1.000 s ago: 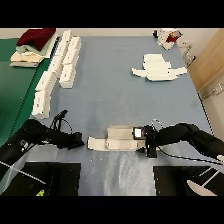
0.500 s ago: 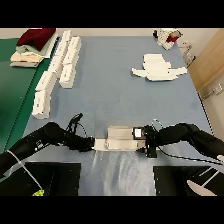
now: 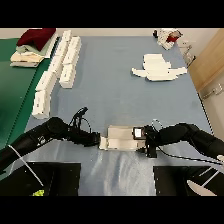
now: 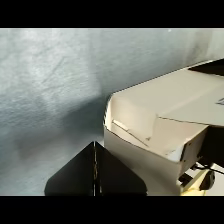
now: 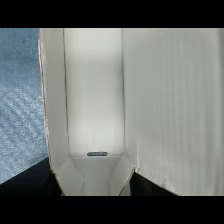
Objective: Fold the box.
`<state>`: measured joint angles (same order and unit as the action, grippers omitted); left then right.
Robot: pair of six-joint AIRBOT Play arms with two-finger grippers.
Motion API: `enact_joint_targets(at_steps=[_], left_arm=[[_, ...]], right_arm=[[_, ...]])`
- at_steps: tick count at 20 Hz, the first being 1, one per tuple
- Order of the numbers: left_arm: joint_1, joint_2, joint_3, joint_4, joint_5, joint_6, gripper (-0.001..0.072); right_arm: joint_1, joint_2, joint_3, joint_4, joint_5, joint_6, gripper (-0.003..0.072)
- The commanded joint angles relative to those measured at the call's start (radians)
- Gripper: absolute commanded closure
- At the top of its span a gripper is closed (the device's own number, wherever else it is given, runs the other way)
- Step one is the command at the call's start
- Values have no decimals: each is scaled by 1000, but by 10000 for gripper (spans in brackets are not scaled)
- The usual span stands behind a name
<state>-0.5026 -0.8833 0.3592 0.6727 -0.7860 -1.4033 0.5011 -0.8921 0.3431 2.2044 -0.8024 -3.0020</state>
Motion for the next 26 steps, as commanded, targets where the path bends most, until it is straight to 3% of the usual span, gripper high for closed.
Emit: enact_joint_targets(at_steps=[1,9,10,11,17,21,26], left_arm=[[-3,-1,41,-2,-39,1,698],[-3,-1,61,-26,-81,1,677],[-3,-1,61,-27,-81,0,460],[-3,-1,61,-27,-82,-2,351],[-2,-1,61,-31,-80,-1,362],[-2,-2,61,-31,-24,-1,362],[14,-1,80,-21,-62,-1,362]], right_arm=[[0,0,0,0,0,0,172],[0,0,0,0,0,0,172],[0,0,0,0,0,0,172],[0,0,0,0,0,0,173],[0,0,0,0,0,0,172],[0,0,0,0,0,0,173],[0,0,0,-1,0,0,172]])
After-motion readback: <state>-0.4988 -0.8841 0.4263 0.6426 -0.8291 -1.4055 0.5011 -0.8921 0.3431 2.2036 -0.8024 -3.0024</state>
